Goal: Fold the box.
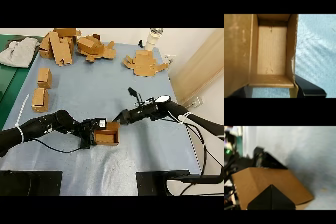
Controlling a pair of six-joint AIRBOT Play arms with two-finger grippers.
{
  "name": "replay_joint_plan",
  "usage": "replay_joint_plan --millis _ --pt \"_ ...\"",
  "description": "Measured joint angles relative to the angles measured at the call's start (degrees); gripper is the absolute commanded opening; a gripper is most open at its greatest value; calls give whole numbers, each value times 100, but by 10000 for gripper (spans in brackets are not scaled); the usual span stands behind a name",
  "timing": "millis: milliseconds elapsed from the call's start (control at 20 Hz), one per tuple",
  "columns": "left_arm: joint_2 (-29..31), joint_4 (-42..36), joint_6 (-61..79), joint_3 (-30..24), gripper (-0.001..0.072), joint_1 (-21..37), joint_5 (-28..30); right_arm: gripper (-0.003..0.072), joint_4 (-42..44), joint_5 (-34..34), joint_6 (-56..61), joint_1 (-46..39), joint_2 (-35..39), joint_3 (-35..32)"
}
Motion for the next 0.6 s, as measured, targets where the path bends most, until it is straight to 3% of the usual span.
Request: replay_joint_plan --millis 100,300,450,600 --pt "0 0 0 0 402 0 0 1 20 -35 -496 249 413 -245" --pt "0 0 0 0 402 0 -2 4 -428 -968 -953 675 1631 -970" --pt "0 0 0 0 402 0 -4 105 -942 -1620 -1086 1019 2393 -1349" --pt "0 0 0 0 402 0 -4 105 -1493 -2146 -1115 1388 2850 -1504"
